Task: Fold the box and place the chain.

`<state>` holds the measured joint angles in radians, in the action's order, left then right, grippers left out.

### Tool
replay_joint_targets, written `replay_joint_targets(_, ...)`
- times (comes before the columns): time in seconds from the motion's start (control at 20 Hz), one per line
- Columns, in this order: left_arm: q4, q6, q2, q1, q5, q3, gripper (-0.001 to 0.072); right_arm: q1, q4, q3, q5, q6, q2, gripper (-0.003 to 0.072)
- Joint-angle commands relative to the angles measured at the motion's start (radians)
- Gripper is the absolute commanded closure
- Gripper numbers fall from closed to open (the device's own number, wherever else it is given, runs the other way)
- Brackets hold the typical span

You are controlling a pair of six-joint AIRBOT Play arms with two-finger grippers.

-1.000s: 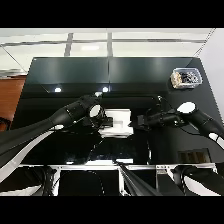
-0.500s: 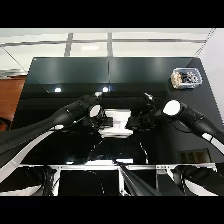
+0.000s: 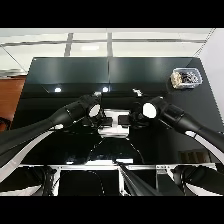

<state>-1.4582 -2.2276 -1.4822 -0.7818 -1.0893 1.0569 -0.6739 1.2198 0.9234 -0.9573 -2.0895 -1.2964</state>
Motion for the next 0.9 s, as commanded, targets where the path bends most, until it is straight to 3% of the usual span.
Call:
replay_joint_targets(0.0, 0.004, 0.0, 0.0, 0.0, 0.007, 0.001, 0.0684, -0.039, 0.087, 0.031, -0.026, -0.116, -0.034, 0.0324)
replay_joint_targets(0.4, 0.004, 0.0, 0.0, 0.0, 0.008, 0.001, 0.0684, -0.039, 0.129, 0.04, -0.079, -0.151, -0.044, 0.0324)
replay_joint_targets(0.7, 0.004, 0.0, 0.0, 0.0, 0.007, 0.001, 0.0684, -0.08, 0.252, 0.156, -0.218, -0.188, -0.142, 0.0324)
replay_joint_targets(0.85, 0.005, 0.0, 0.0, 0.0, 0.007, 0.001, 0.0684, -0.103, 0.257, 0.166, -0.232, -0.228, -0.174, 0.0325)
